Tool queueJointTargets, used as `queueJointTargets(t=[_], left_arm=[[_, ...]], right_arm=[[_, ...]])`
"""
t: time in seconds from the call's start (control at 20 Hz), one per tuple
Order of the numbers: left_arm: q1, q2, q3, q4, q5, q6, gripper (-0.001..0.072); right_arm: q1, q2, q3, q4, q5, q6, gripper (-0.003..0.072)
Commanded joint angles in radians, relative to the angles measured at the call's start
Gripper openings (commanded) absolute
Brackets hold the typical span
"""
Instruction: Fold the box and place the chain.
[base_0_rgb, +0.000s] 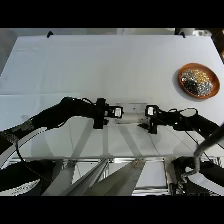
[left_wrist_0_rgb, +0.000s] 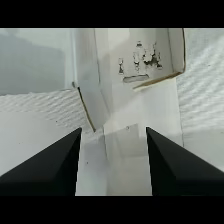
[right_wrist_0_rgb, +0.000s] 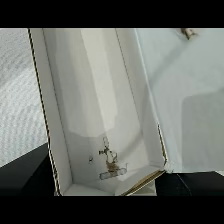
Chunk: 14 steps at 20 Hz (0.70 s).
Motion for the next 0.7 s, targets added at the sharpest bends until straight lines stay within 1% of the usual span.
queueJointTargets(t=[0.0,0.05,0.65], left_arm=[[-0.001,-0.015,0.000,-0.027,-0.006,0.003,0.0391],[-0.002,-0.015,0.000,-0.034,-0.007,0.003,0.0378],[-0.057,-0.015,0.000,-0.091,-0.011,0.003,0.0372]], right_arm=[[0.000,0.000,0.000,0.000,0.000,0.000,0.0363],[0.000,0.000,0.000,0.000,0.000,0.000,0.0363],[0.000,0.000,0.000,0.000,0.000,0.000,0.0363]])
